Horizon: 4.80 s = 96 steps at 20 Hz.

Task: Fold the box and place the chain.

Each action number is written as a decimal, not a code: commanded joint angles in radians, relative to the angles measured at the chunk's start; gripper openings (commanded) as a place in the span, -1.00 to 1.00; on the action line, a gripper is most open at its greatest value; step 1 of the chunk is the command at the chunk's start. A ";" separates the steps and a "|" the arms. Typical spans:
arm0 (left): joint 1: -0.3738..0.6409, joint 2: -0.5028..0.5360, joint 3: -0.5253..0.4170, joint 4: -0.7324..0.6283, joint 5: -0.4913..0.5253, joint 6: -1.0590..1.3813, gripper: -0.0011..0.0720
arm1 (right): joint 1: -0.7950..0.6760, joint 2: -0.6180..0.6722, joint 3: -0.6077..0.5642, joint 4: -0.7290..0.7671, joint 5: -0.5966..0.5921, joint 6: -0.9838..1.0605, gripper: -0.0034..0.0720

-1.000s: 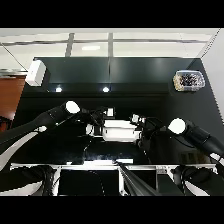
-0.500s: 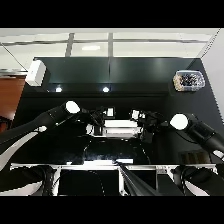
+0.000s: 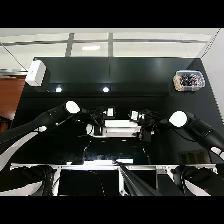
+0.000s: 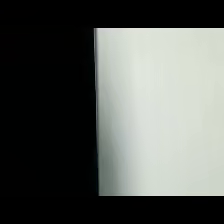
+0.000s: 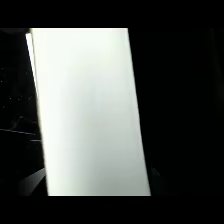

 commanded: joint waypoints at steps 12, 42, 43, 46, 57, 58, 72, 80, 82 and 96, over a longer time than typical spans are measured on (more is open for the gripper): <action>0.000 0.000 0.000 0.000 0.000 0.000 -0.90 | -0.053 -0.052 -0.114 0.220 -0.038 -0.258 0.98; 0.000 0.000 0.000 0.000 0.000 -0.007 -0.90 | -0.050 -0.129 -0.113 0.286 -0.082 -0.389 0.36; 0.001 0.000 0.002 0.000 0.001 -0.021 -0.89 | -0.050 -0.129 -0.113 0.286 -0.082 -0.389 0.36; 0.001 0.018 0.023 0.002 0.000 -0.100 -0.24 | -0.050 -0.129 -0.113 0.287 -0.082 -0.389 0.35; 0.019 0.341 0.042 0.516 -0.384 -0.844 -0.92 | -0.050 -0.129 -0.113 0.287 -0.083 -0.389 0.35; 0.018 0.338 0.039 0.476 -0.423 -0.875 -0.90 | -0.050 -0.129 -0.113 0.287 -0.083 -0.389 0.35; -0.073 0.316 -0.185 -0.420 0.421 -0.490 -0.90 | -0.050 -0.129 -0.113 0.287 -0.083 -0.389 0.36; 0.037 0.070 -0.040 -0.205 0.136 -0.475 -0.90 | -0.050 -0.129 -0.113 0.287 -0.082 -0.389 0.35; 0.037 0.022 -0.012 -0.187 0.133 -0.528 -0.90 | -0.050 -0.129 -0.113 0.286 -0.082 -0.389 0.35; 0.044 0.048 0.093 0.100 -0.049 -0.598 -0.90 | -0.050 -0.129 -0.113 0.287 -0.083 -0.389 0.35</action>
